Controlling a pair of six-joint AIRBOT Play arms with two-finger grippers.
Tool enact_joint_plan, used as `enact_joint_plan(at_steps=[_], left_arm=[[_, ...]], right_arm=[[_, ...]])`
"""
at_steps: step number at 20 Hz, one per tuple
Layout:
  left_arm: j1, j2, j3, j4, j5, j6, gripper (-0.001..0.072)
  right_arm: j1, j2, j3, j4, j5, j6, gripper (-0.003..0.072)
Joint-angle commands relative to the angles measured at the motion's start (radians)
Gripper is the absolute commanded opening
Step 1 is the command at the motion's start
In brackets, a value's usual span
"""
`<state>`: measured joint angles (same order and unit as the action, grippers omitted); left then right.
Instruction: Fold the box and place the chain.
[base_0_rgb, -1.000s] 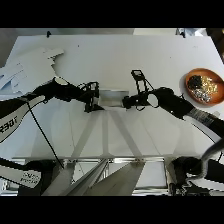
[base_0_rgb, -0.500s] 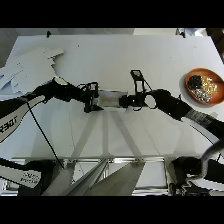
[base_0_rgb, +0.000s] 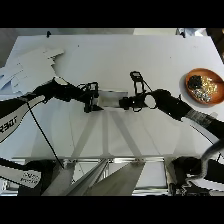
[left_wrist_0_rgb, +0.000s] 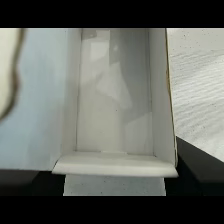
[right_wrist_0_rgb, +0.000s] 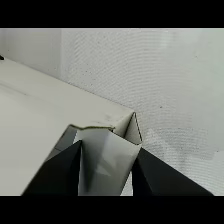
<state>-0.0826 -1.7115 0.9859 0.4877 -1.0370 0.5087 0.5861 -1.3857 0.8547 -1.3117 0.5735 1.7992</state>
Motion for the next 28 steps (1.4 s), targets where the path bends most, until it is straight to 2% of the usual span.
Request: enact_joint_plan(at_steps=[1, 2, 7, 14, 16, 20, 24, 27, 28], left_arm=[[0.0, 0.0, 0.0, 0.0, 0.001, 0.0, 0.0336], [0.0, 0.0, 0.0, 0.0, 0.001, 0.0, 0.0336], [0.0, 0.0, 0.0, 0.0, 0.001, 0.0, 0.0336], [0.0, 0.0, 0.0, 0.0, 0.001, -0.001, 0.0336], [0.0, 0.0, 0.0, 0.0, 0.001, 0.0, 0.0336], [0.0, 0.0, 0.0, 0.0, 0.001, -0.001, 0.0336], [0.0, 0.0, 0.0, 0.0, 0.001, 0.0, 0.0336], [0.0, 0.0, 0.0, 0.0, 0.001, -0.001, 0.0336], [0.0, 0.0, 0.0, 0.0, 0.001, 0.0, 0.0336]], right_arm=[[0.001, 0.001, 0.0, -0.016, 0.017, 0.0, 0.0229], [0.001, 0.001, 0.0, -0.015, 0.017, 0.001, 0.0209], [0.001, 0.001, 0.036, 0.079, 0.009, -0.002, 0.0208], [0.001, 0.0, 0.087, 0.097, 0.042, -0.028, 0.0211], [0.001, -0.003, 0.087, 0.097, 0.084, -0.087, 0.0319], [0.006, -0.037, 0.087, 0.086, 0.142, -0.103, 0.033], [0.037, -0.089, 0.087, 0.045, 0.12, -0.094, 0.0315], [0.048, -0.102, 0.087, 0.016, 0.111, -0.053, 0.0254], [0.048, -0.102, 0.088, 0.008, 0.11, -0.04, 0.0204]])
